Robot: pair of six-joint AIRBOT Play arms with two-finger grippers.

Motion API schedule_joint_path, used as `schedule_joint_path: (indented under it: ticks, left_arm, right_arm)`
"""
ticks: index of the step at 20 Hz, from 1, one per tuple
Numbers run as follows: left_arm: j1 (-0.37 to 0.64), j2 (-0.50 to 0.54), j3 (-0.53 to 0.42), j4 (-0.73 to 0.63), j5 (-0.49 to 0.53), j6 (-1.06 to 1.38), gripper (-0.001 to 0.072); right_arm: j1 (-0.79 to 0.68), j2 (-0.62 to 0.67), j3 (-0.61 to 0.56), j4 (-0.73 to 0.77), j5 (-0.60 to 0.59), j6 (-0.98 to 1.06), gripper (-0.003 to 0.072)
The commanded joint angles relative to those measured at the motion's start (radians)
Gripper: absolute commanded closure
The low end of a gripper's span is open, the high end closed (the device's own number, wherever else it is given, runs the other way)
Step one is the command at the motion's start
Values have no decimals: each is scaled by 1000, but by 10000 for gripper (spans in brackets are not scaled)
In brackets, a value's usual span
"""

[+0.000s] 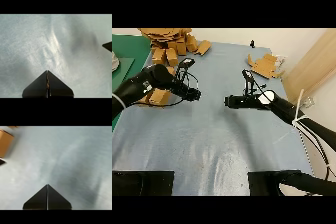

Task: Fold the box.

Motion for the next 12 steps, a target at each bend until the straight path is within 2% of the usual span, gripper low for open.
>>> schedule_joint_path:
  ticks: [1,3,12]
  left_arm:
    - [-8,-80,80,31,-74,-111,698]
    - [-9,-81,80,27,-76,-111,698]
    - [-9,-81,80,27,-74,-111,698]
  right_arm:
    - [6,-51,89,-397,148,330,681]
    - [6,-50,89,-347,165,309,681]
    - [5,-50,89,-344,178,309,681]
